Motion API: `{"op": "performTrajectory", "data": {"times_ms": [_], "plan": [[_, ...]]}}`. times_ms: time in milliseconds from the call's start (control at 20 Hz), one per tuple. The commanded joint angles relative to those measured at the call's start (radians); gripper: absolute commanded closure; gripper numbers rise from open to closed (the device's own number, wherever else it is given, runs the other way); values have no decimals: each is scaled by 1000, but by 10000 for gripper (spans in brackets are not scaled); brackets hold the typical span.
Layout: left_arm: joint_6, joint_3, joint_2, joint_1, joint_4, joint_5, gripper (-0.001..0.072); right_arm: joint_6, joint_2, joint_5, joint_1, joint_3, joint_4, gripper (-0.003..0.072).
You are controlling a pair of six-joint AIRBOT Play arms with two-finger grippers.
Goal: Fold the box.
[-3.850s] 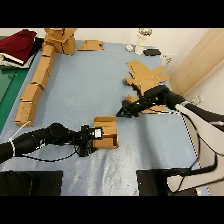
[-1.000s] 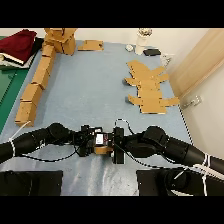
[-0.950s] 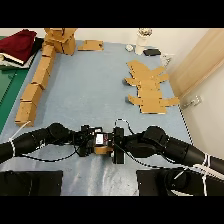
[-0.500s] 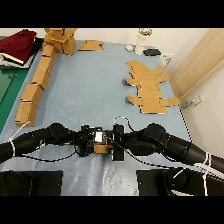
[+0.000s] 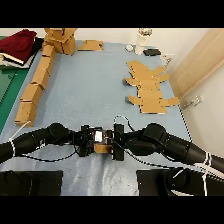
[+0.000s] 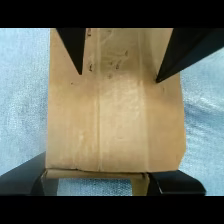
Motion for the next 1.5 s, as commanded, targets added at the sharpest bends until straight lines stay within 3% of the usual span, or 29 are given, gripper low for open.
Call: {"op": "performTrajectory", "data": {"times_ms": [0,50,100,150,350,700,1050,1250,1450], "plan": [[0,0,0,0,0,0,221,1,-1,16,0,1,26,220],[0,0,0,0,0,0,222,0,-3,13,0,1,35,218],[0,0,0,0,0,0,221,0,-7,3,0,1,35,-3],[1,0,0,0,0,0,222,-2,-14,-17,0,1,34,-32],[0,0,0,0,0,0,221,-98,-14,-62,0,1,3,-30],[0,0,0,0,0,0,222,-25,6,-83,16,2,-92,2],[0,0,0,0,0,0,221,-26,152,-89,15,19,27,1],[0,0,0,0,0,0,221,-26,198,-39,13,19,27,2],[0,0,0,0,0,0,221,-26,155,13,-2,19,-54,1]]}}
